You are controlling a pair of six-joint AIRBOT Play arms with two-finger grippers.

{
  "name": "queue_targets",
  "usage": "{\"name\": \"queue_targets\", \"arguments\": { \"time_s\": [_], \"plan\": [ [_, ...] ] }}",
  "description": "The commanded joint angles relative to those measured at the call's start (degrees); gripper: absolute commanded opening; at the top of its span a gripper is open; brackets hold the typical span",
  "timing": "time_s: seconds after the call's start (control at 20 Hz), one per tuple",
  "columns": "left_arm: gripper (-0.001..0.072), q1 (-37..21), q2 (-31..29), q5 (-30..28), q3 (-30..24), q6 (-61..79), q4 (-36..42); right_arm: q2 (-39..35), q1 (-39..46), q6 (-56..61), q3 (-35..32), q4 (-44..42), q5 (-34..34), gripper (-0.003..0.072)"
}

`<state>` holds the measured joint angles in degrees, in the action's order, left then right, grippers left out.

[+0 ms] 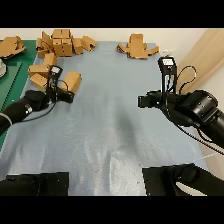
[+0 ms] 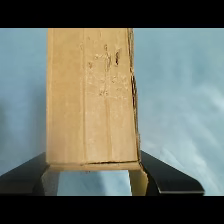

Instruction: Fold the box.

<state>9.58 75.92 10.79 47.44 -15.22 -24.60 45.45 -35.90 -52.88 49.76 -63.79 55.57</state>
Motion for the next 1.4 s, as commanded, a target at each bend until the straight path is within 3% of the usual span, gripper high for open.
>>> {"name": "queue_targets", "arguments": {
  "time_s": [0.0,0.25,0.4,0.6,0.7,0.8,1.05,1.25,1.3,1.35],
  "plan": [
    [0.0424,-2.91,7.96,0.13,9.6,-1.64,-0.04,0.2,-0.02,0.39,-0.04,-2.4,0.17,-0.0001],
    [0.0424,-3.69,19.39,-0.39,22.21,-4.07,-0.04,0.31,-0.24,0.37,-0.04,-5.84,0.04,-0.0001],
    [0.0424,-6.05,22.51,-0.57,26.01,-6.27,-0.07,0.31,-0.24,0.37,-0.09,-6.58,0.07,-0.0001],
    [0.0424,-10.93,22.91,0.24,27.02,-8.17,-0.07,0.31,-0.24,0.39,-0.09,-6.6,-0.04,-0.0001],
    [0.0424,-13.27,22.91,4.85,27.02,-8.74,-0.28,0.33,-0.24,0.39,-0.09,-6.58,-0.66,-0.0001],
    [0.0423,-14.34,22.91,8.57,27.04,-8.94,-4.59,0.33,-0.24,0.42,-0.09,-6.58,-2.4,-0.0001],
    [0.0424,-14.23,22.91,10.88,27.23,-19.5,-20.22,0.48,-0.24,0.42,-0.09,-6.58,-5.9,-0.0001],
    [0.043,-14.21,22.91,12.22,27.63,-20.28,-22.16,1.99,-0.24,0.39,-0.09,-7.5,-5.88,-0.0001],
    [0.0567,-14.21,22.91,12.09,27.63,-20.31,-22.16,2.47,-0.24,0.39,-0.09,-7.89,-5.88,-0.0001],
    [0.0611,-14.21,22.91,12.09,27.63,-20.41,-22.16,2.82,-0.24,0.39,-0.09,-8.31,-5.88,-0.0001]
  ]
}}
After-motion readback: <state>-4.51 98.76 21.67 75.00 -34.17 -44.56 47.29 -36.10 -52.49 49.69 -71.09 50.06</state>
